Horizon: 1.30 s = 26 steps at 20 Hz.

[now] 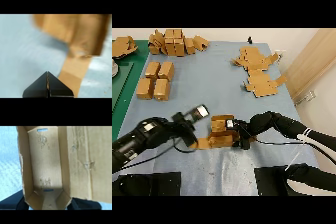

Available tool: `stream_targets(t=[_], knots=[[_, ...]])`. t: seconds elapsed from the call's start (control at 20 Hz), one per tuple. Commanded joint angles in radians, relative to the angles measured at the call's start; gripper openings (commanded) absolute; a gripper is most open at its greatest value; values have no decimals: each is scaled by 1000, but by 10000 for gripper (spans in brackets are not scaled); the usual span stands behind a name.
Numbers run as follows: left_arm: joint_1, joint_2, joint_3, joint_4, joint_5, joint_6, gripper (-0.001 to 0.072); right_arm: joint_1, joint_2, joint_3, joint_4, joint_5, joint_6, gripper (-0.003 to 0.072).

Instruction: Fold the box.

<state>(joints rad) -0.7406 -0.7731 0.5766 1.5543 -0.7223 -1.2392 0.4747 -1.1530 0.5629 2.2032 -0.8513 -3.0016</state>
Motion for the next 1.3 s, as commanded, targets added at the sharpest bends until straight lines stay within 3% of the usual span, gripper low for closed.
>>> stream_targets(t=[0.0, 0.1, 0.2, 0.45, 0.9, 1.25], knots=[[159, 122, -17, 204, -260, -701, 12, 1, 0, 0, 0, 0, 0, 570], [268, 127, -60, 29, -335, -716, 12, 1, 0, 0, 0, 0, 0, 570], [329, 122, -120, -188, -298, -679, 12, 1, 0, 0, 0, 0, 0, 570], [295, 72, -207, -505, -143, -698, 11, 1, 0, 0, 0, 0, 0, 570], [53, -131, -207, -578, 170, -866, 11, 1, 0, 0, 0, 0, 0, 570], [-56, -142, -201, -634, 325, -866, 10, 1, 0, 0, 0, 0, 0, 570]])
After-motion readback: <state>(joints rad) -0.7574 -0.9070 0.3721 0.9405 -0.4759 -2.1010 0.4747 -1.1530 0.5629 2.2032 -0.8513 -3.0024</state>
